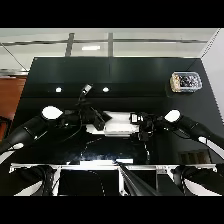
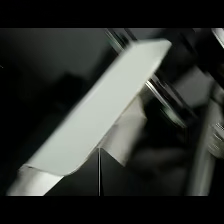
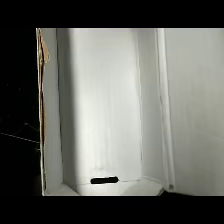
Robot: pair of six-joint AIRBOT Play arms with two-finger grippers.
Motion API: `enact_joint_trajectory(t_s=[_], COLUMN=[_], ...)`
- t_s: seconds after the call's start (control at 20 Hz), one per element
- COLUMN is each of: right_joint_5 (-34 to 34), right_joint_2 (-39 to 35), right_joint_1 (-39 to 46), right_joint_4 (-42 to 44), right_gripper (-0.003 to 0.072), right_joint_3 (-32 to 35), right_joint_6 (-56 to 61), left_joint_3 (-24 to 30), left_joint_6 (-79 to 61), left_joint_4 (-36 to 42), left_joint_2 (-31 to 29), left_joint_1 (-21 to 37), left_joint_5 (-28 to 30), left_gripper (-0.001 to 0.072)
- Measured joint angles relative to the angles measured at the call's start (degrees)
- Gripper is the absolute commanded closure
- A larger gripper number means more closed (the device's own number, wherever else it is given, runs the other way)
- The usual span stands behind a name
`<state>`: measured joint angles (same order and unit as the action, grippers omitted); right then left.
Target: Fold the box and place the chain.
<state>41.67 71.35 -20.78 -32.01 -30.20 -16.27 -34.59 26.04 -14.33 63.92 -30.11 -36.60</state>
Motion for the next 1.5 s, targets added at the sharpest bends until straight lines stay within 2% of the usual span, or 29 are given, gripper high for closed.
enact_joint_trajectory(t_s=[0.15,0.3,0.4,0.5,0.65,0.85,1.05,1.1,1.15,1.2,1.25,1.3,1.5], right_joint_5=[-0.02,-0.15,-0.15,-0.02,0.02,-0.17,-0.22,-0.20,-0.20,-0.20,-0.20,-0.20,-0.20], right_joint_2=[0.00,0.00,0.00,0.00,0.00,0.00,0.00,0.00,0.00,0.00,0.00,0.00,0.00], right_joint_1=[0.02,0.02,0.00,0.00,0.00,0.00,0.00,0.00,0.00,0.00,0.00,0.00,0.00], right_joint_4=[0.00,0.00,0.00,-0.09,-0.07,0.02,0.04,0.04,0.04,0.04,0.04,0.04,0.04], right_gripper=[0.0498,0.0498,0.0498,0.0497,0.0498,0.0497,0.0498,0.0497,0.0498,0.0497,0.0496,0.0479,0.0478], right_joint_3=[0.00,0.02,0.00,0.00,0.02,0.02,0.00,0.02,0.02,0.00,0.02,0.00,0.00], right_joint_6=[0.02,0.02,0.00,-0.04,-0.04,-0.02,0.00,0.00,0.00,0.00,0.00,0.02,0.02], left_joint_3=[-2.16,-5.88,-8.68,-11.41,-14.12,-16.76,-17.03,-16.17,-14.99,-13.42,-11.78,-10.05,-4.02], left_joint_6=[-3.96,-2.27,2.47,5.79,8.24,9.60,12.11,12.59,12.76,12.48,11.21,9.14,-5.95], left_joint_4=[-0.48,-8.20,-14.73,-20.55,-26.10,-29.49,-30.93,-31.15,-31.32,-31.34,-31.52,-31.80,-33.14], left_joint_2=[2.93,7.58,11.26,14.78,17.29,15.23,7.02,4.55,2.43,0.39,-0.98,-1.95,-2.45], left_joint_1=[0.28,0.22,0.33,0.33,0.44,2.03,6.49,8.02,9.38,10.62,11.43,11.87,10.73], left_joint_5=[4.72,4.44,2.47,-1.92,-5.38,-7.78,-15.56,-18.16,-19.93,-21.16,-21.70,-22.16,-19.63], left_gripper=[0.0684,0.0683,0.0683,0.0683,0.0683,0.0683,0.0677,0.0653,0.0586,0.0403,0.0044,0.0003,0.0003])
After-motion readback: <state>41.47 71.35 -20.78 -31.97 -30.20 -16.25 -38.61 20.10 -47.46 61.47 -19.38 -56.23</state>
